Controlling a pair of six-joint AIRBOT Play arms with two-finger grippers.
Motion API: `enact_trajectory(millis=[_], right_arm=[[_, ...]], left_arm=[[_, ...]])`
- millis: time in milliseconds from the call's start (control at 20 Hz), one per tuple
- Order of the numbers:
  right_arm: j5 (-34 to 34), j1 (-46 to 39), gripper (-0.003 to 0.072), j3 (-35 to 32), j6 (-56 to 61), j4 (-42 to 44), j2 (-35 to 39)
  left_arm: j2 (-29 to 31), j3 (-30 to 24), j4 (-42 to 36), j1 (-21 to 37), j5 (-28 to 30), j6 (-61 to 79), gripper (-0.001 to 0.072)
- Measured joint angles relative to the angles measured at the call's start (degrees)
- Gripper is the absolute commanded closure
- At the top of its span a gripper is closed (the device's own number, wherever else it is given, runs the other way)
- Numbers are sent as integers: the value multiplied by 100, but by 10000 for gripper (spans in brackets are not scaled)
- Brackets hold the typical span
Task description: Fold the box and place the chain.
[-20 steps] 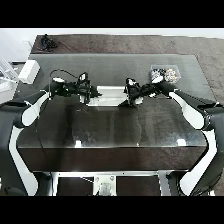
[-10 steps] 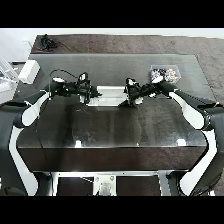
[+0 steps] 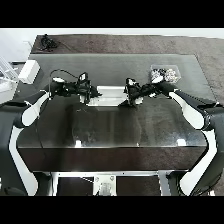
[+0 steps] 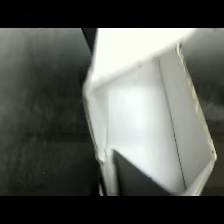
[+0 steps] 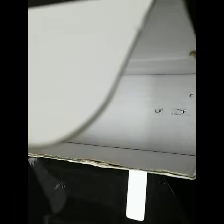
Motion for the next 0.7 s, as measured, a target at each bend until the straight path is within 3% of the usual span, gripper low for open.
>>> enact_trajectory(millis=[300, 700], right_arm=[[9, -4, 100, 0, 0, -2, 0], [15, -4, 100, 0, 2, -4, 0]], left_arm=[[105, 37, -682, 20, -118, -4, 236], [553, 116, -485, 367, -564, -356, 247]])
